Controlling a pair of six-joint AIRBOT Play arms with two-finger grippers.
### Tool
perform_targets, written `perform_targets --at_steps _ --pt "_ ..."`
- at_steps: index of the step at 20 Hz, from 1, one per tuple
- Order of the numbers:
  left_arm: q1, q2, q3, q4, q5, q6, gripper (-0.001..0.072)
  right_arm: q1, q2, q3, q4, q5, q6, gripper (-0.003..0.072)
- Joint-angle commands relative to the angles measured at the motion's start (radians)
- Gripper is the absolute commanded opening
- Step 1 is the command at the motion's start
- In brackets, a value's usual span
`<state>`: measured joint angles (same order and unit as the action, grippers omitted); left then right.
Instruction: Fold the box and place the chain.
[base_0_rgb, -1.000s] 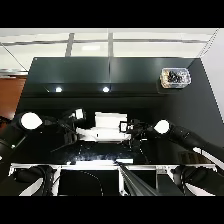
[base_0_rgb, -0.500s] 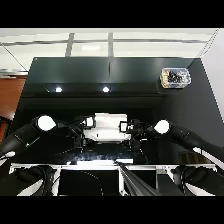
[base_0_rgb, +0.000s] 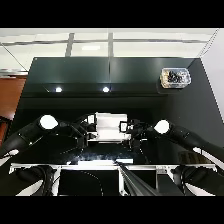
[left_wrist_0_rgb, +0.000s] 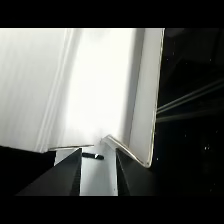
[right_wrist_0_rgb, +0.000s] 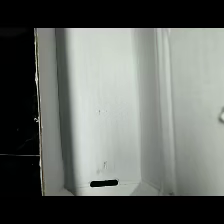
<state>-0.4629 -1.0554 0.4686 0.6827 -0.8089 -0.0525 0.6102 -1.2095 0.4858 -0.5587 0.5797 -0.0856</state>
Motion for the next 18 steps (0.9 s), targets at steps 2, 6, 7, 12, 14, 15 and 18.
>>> perform_targets --at_steps 2,6,7,12,14,15,18 --pt "-0.023 -0.043 0.0 -0.108 0.012 0.0 0.0267 0.001 0.0 0.0 0.0 0.0 0.0 0.0491" --pt "-0.023 -0.047 0.0 -0.086 0.016 0.0 0.0229 0.001 0.0 0.0 0.0 0.0 0.0 0.0491" --pt "-0.023 -0.047 0.0 -0.085 0.018 0.0 0.0244 0.001 0.0 0.0 0.0 0.0 0.0 0.0491" --pt "-0.024 -0.047 0.0 -0.08 0.021 -0.02 0.0331 0.001 0.0 0.0 0.0 0.0 0.0 0.0491" --pt "-0.013 -0.04 0.011 -0.038 0.008 -0.102 0.0124 0.001 0.0 0.0 0.001 0.0 0.0 0.0491" --pt "0.007 -0.027 0.029 0.031 -0.02 -0.168 0.0032 0.001 0.0 0.0 0.001 0.0 0.001 0.0491" --pt "0.15 0.062 0.094 0.248 -0.138 -0.415 0.0032 0.001 0.0 0.0 0.001 0.0 0.001 0.0491"
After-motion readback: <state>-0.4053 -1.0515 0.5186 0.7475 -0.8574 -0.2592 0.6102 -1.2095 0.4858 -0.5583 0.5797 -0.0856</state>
